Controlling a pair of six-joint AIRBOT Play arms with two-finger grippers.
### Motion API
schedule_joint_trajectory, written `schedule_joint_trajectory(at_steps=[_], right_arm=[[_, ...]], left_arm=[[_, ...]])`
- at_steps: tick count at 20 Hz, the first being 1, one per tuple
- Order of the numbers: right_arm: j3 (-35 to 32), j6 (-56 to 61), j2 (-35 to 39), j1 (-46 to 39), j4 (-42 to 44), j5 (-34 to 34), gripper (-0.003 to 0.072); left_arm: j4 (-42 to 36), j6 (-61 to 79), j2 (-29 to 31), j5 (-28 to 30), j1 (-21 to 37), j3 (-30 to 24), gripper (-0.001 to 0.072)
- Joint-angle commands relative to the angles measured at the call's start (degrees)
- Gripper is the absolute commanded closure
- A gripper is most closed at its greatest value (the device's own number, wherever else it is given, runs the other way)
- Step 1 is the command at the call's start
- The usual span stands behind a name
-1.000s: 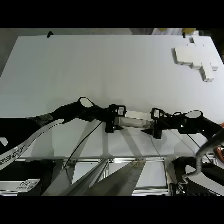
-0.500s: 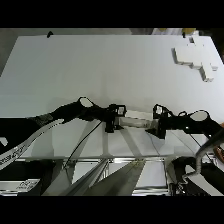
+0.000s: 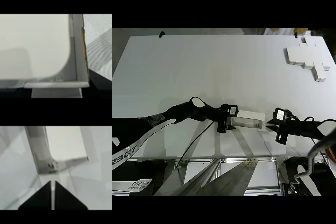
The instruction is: Fold the box and place the chain.
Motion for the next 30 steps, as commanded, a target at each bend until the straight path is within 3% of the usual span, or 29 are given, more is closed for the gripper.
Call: schedule_joint_trajectory(at_steps=[1,4,7,10,15,18,21,24,27,30], right_arm=[[-0.11,-2.45,2.69,0.07,12.79,6.43,0.0672],[-0.13,-5.88,-0.31,0.07,18.93,0.74,0.0672],[-0.13,-6.01,-5.35,0.07,27.47,-9.99,0.0672],[-0.13,-6.03,-12.98,0.07,29.86,-18.34,0.0672],[-0.13,-5.99,-24.65,0.07,29.86,-19.47,0.0672],[-0.11,-5.97,-25.09,0.07,29.73,-17.92,0.0672],[0.48,-5.81,-20.94,0.04,29.57,-15.89,0.0672],[1.49,-1.77,-13.25,0.04,22.53,-12.0,0.0672],[1.57,-0.02,-6.19,0.07,6.71,-4.17,0.0673],[1.57,-4.9,-4.15,0.33,-7.52,0.57,0.0673]], left_arm=[[0.0,0.02,0.02,0.0,-0.04,0.02,0.032],[0.0,0.02,0.02,0.0,-0.02,0.02,0.032],[0.02,0.02,0.02,0.0,-0.02,0.02,0.032],[0.0,0.02,0.02,0.0,-0.02,0.02,0.032],[0.02,0.02,0.02,0.0,-0.02,0.02,0.032],[0.0,0.02,0.02,0.0,-0.02,0.02,0.032],[0.02,0.02,0.02,0.0,-0.02,0.02,0.032],[0.02,0.02,0.02,0.0,-0.02,0.02,0.032],[0.0,0.02,0.02,0.0,-0.02,0.02,0.032],[0.02,0.02,0.02,0.0,-0.02,0.02,0.032]])
